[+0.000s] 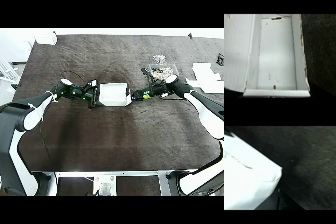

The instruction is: Fold the box and place the chain.

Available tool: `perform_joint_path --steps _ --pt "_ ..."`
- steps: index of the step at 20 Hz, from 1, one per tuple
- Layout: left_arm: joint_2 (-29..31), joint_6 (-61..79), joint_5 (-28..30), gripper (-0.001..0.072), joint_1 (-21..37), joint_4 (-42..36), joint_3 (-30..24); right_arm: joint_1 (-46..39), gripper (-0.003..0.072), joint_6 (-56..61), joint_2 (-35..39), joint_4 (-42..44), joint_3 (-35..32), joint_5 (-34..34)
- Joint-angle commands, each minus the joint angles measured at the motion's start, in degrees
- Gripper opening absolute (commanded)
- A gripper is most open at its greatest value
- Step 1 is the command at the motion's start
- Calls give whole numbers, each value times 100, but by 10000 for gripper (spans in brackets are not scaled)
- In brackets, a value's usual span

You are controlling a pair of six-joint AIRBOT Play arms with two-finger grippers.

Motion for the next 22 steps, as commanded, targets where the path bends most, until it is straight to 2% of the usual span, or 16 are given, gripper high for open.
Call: perform_joint_path --steps 1,7,9,11,13,14,18,19,20,22 --pt "2 0 -2 361 4 0 0 42 6 103 52 13 197 236" --pt "2 0 -2 361 4 0 0 46 10 254 63 15 415 448" --pt "2 0 -2 361 4 0 0 46 90 339 63 13 511 485" --pt "2 0 -2 361 4 0 0 48 96 354 61 79 525 498" --pt "2 2 -2 361 4 0 0 48 251 354 61 190 525 520" --pt "2 2 0 361 4 0 0 48 252 354 61 221 525 555" --pt "2 2 0 361 4 0 0 122 365 356 57 245 522 702" --pt "2 2 0 361 4 0 0 170 528 402 57 236 522 702" --pt "2 2 0 361 4 0 0 214 575 415 57 216 525 704" --pt "2 2 0 361 4 0 0 278 576 564 57 127 525 706"
